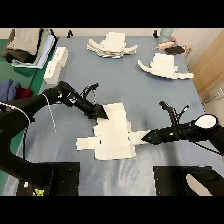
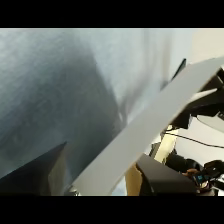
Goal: Fold the box.
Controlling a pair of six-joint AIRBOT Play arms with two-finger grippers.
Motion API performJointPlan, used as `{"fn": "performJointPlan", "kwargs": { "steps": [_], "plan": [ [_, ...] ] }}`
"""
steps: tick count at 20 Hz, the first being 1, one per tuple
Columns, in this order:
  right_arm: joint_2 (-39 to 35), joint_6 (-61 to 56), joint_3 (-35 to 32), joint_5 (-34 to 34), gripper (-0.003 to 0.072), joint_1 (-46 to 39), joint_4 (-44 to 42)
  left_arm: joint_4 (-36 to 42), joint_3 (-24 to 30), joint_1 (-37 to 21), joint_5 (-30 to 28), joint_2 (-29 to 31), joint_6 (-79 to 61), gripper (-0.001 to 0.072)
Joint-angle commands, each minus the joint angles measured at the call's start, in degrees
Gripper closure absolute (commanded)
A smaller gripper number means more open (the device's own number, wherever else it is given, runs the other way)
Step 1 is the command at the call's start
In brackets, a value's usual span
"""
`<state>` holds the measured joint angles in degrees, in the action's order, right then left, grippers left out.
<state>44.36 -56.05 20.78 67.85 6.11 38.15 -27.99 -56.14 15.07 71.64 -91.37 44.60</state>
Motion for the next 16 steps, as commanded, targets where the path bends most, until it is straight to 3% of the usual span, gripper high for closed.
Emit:
{"fn": "performJointPlan", "kwargs": {
  "steps": [1,3,5,8,9,11,12,15,16],
  "plan": [
    [0.0,0.0,0.0,0.0,0.0688,0.1,0.0,1.3,0.0,0.3,2.8,-0.5,-7.3,0.0531],
    [0.0,0.0,0.0,0.0,0.0688,0.1,0.0,1.3,0.0,0.1,5.5,-0.5,-9.4,0.0541],
    [0.0,0.0,0.0,-0.3,0.0688,0.1,0.0,1.2,0.0,0.1,6.6,-0.5,-11.1,0.0689],
    [0.0,0.0,0.0,-1.9,0.0667,0.0,0.0,1.5,0.0,0.2,7.0,-0.5,-11.2,0.0690],
    [0.0,-0.1,0.0,-3.3,0.0568,0.0,0.0,2.1,0.0,0.2,8.0,-0.5,-11.2,0.0690],
    [-0.1,-2.9,0.1,-7.7,0.0169,-0.1,0.3,3.2,-0.5,0.2,9.6,-0.5,-10.8,0.0690],
    [-0.1,-5.4,0.7,-10.0,0.0102,-0.1,2.1,3.8,-0.9,0.2,9.4,-0.5,-10.1,0.0690],
    [-0.1,-19.0,5.9,-13.7,0.0102,-0.2,17.1,3.7,-3.2,0.3,7.8,0.1,-17.0,0.0696],
    [-0.1,-23.1,8.6,-13.6,0.0102,-0.2,22.6,3.6,-3.3,0.7,4.5,1.5,-19.1,0.0697]
  ]
}}
